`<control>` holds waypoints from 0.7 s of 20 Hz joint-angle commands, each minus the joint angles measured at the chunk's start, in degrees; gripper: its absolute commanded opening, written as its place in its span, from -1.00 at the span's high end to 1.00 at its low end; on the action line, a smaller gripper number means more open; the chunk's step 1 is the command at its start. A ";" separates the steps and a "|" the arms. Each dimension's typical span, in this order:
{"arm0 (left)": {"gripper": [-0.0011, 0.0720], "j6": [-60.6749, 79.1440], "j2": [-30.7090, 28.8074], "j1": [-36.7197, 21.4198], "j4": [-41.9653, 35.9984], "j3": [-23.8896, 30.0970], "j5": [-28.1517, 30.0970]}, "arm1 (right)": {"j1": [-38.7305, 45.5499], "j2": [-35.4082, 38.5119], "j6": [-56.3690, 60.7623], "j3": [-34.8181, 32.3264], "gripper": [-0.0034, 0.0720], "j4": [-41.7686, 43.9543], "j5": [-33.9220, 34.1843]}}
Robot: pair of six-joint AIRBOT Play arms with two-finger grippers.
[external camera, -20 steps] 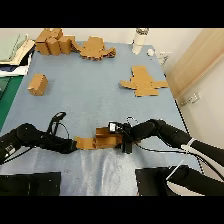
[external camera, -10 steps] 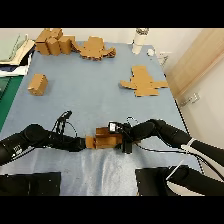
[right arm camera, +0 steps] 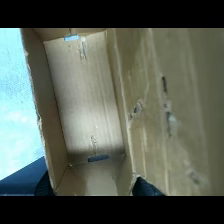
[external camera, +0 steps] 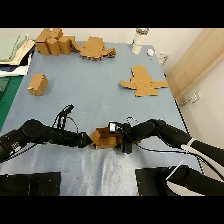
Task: Fold the box.
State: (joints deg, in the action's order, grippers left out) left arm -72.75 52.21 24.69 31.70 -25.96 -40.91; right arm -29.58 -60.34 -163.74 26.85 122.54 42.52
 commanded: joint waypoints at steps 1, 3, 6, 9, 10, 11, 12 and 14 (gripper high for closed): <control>-0.03 0.11 1.81 -0.02 -2.86 -0.20 0.74 | -0.02 0.04 -0.02 -0.02 -0.43 0.02 0.00; -0.03 0.33 3.48 -0.02 -5.27 -0.37 1.57 | -0.02 0.04 0.00 -0.02 -0.43 0.02 0.00; -0.03 0.00 3.93 -0.04 -6.49 -0.39 5.64 | -0.02 0.04 0.00 -0.02 -0.43 0.02 0.00; -0.03 0.07 3.93 -0.02 -9.07 -0.42 6.64 | -0.02 0.04 0.00 -0.02 -0.43 0.02 0.00; -0.03 0.09 3.93 -0.02 -9.05 -0.42 6.25 | -0.02 0.04 -0.02 -0.02 -0.43 0.02 0.00; -0.02 0.15 3.93 -0.02 -8.98 -0.39 5.51 | -0.02 0.04 0.00 -0.02 -0.43 0.02 0.00; 0.09 0.15 3.93 -0.02 -8.98 -0.39 4.66 | -0.02 0.04 -0.02 -0.02 -0.43 0.02 0.00; 0.49 0.15 3.93 -0.02 -8.98 -0.39 4.52 | -0.02 0.04 0.00 -0.02 -0.43 0.02 -0.02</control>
